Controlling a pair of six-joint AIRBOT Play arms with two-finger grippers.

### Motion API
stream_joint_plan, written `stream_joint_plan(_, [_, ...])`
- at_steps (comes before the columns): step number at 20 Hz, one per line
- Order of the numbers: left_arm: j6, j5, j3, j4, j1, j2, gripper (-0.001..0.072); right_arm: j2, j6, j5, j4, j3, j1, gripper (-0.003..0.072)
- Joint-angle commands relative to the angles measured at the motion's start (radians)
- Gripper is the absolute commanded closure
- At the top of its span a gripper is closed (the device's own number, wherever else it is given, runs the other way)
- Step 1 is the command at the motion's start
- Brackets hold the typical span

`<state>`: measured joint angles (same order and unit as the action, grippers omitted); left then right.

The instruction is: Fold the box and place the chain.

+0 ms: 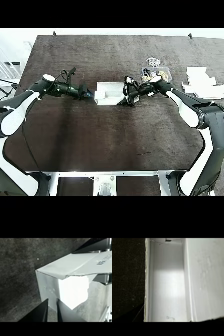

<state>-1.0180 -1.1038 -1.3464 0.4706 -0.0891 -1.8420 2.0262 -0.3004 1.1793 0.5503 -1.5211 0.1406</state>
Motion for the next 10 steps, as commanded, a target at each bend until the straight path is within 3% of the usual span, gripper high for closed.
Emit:
stream_joint_plan(1, [0.006,-0.009,-0.001,-0.016,0.0,0.004,0.0511,0.0,0.0,0.0,0.0,0.0,0.0,0.0201])
stream_joint_plan(2, [0.007,-0.014,-0.001,-0.019,0.0,0.004,0.045,0.0,0.0,0.0,0.0,0.0,0.0,0.0201])
stream_joint_plan(10, [0.009,-0.027,-0.001,-0.039,0.0,0.004,0.045,0.0,0.0,0.0,0.0,0.0,0.0,0.0202])
